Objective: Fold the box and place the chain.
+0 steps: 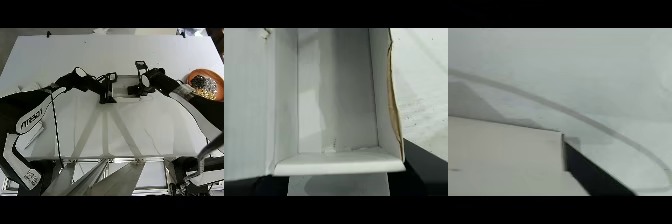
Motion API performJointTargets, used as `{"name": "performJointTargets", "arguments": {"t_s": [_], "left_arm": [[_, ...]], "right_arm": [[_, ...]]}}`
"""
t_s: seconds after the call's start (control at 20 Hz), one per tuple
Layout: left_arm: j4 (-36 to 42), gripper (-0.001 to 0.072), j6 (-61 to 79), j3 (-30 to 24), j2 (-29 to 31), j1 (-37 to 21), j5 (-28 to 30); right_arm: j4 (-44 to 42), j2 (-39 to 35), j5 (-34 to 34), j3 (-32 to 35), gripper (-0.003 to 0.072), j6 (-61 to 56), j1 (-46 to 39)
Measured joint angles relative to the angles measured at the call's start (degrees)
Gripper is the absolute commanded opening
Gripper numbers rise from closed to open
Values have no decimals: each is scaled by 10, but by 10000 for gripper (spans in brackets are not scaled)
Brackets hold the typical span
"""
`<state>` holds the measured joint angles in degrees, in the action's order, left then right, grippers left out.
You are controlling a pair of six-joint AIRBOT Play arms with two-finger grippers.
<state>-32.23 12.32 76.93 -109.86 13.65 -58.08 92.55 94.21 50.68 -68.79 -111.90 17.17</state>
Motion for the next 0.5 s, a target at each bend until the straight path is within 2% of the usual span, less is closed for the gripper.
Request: {"name": "performJointTargets", "arguments": {"t_s": [0.05,0.25,0.5], "left_arm": [[0,438,0,0,0,0,1],[0,438,0,0,0,0,1],[0,438,0,0,0,0,1]], "right_arm": [[-3,0,-6,-1,410,-1,0],[0,-15,-2,-2,409,-4,0],[24,-80,39,-2,409,9,-16]]}}
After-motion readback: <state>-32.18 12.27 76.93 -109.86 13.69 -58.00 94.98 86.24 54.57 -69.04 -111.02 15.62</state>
